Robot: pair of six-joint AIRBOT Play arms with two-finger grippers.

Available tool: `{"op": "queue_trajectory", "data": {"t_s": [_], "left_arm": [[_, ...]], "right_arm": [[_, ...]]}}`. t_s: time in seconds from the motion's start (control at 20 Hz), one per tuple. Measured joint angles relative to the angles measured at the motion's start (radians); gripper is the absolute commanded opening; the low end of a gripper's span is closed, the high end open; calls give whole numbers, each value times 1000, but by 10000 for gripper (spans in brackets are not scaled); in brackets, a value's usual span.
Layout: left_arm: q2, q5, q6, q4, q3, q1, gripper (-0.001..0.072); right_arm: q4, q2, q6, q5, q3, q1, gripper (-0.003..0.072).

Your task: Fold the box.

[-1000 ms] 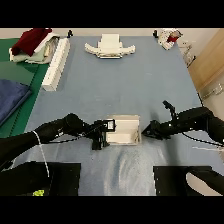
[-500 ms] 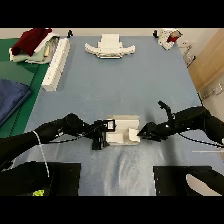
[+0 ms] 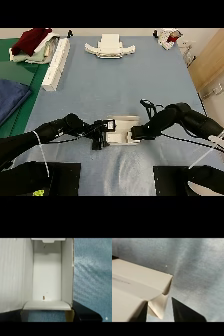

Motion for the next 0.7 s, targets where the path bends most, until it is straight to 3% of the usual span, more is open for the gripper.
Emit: {"op": "queue_trajectory", "data": {"t_s": [0.3, 0.35, 0.45, 0.55, 0.6, 0.7], "left_arm": [[0, 0, 0, 0, 0, 0, 549], [0, 0, 0, 0, 0, 0, 549], [0, 0, 0, 0, 0, 0, 549], [0, 0, 0, 0, 0, 0, 549], [0, 0, 0, 0, 0, 0, 549], [0, 0, 0, 0, 0, 0, 549]], "right_arm": [[-289, -127, 380, -122, 167, 201, 425], [-321, -151, 420, -139, 188, 221, 398], [-363, -189, 478, -161, 214, 247, 292], [-396, -214, 513, -174, 229, 259, 62], [-409, -221, 526, -186, 233, 262, 5], [-420, -230, 544, -187, 239, 267, 5]]}}
